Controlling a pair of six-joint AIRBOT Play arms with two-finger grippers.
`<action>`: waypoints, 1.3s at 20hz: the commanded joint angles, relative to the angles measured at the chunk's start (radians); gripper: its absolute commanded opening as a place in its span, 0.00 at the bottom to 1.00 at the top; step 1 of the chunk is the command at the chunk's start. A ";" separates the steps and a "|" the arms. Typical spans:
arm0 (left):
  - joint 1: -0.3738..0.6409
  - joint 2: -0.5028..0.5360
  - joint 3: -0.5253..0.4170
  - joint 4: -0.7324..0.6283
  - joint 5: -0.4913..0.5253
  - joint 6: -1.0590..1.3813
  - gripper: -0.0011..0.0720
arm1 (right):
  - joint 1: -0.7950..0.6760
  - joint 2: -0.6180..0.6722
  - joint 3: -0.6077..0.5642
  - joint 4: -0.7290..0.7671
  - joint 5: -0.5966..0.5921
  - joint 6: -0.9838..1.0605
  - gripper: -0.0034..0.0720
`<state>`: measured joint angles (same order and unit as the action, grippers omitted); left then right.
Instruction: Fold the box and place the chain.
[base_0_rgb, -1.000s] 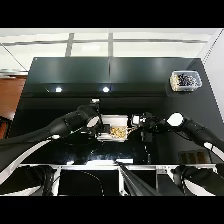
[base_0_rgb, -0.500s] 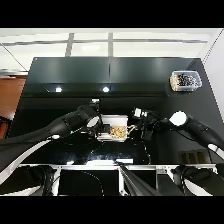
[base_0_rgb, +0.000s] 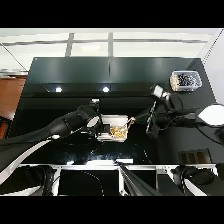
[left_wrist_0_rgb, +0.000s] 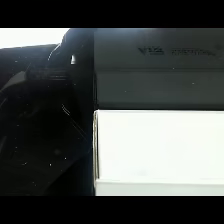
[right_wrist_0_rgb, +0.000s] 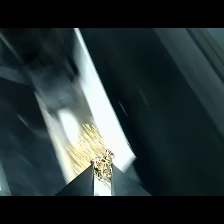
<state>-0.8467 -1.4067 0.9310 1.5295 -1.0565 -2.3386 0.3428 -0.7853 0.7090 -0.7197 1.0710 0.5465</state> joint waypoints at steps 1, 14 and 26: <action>0.000 -0.001 0.000 0.000 0.001 0.000 0.06 | 0.003 0.023 0.040 0.217 0.062 0.064 0.13; 0.000 -0.001 0.000 0.000 0.001 0.000 0.06 | -0.057 -0.035 -0.151 -0.215 -0.082 0.121 0.73; 0.000 -0.001 0.000 0.000 0.001 0.000 0.06 | 0.174 -0.214 -0.368 0.134 -0.488 -0.661 0.67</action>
<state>-0.8467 -1.4067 0.9310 1.5295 -1.0561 -2.3386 0.4976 -0.9466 0.3511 -0.7330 0.6090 0.1349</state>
